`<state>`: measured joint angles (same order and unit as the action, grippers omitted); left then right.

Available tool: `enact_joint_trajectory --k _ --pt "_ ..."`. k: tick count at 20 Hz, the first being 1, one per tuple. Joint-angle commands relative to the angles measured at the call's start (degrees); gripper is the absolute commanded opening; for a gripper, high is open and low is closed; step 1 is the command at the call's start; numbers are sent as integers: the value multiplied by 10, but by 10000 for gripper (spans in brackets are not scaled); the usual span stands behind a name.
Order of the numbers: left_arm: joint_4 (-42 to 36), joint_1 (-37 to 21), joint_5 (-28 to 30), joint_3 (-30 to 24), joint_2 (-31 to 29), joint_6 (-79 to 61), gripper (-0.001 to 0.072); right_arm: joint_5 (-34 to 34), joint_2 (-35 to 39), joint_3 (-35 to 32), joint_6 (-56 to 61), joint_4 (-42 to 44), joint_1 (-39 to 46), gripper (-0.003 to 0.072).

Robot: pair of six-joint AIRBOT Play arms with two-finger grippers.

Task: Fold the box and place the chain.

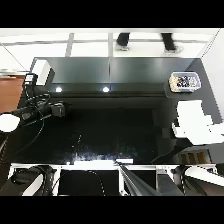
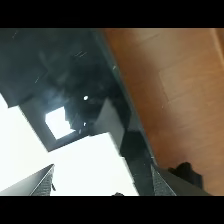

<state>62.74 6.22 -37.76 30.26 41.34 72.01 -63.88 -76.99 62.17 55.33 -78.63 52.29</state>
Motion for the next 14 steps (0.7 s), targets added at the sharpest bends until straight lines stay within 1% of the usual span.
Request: enact_joint_trajectory --k 1,3,4,6,7,8,9,11,13,14 --pt "0 0 -2 0 0 0 712 -25 -27 1 -98 -12 -6 711" --pt "0 0 -2 0 0 0 711 -26 -43 1 -98 -25 -6 700" --pt "0 0 -2 0 0 0 711 -25 -50 1 -98 -24 -6 587" --pt "0 0 -2 0 0 0 711 -20 -56 1 -104 -15 -6 456" --pt "0 0 -2 0 0 0 711 -19 -56 1 -108 -16 -6 312" --pt "0 0 -1 0 0 0 711 -19 -56 1 -108 -16 -6 145" --pt "0 0 0 0 1 0 711 -19 -56 1 -108 -16 -6 56" --pt "0 0 1 0 2 0 711 -33 -56 1 -108 -10 -6 58" --pt "0 0 0 0 2 0 711 -58 -56 1 -108 23 -6 56" --pt "0 0 0 0 2 0 711 -73 -56 1 -108 51 -6 18"
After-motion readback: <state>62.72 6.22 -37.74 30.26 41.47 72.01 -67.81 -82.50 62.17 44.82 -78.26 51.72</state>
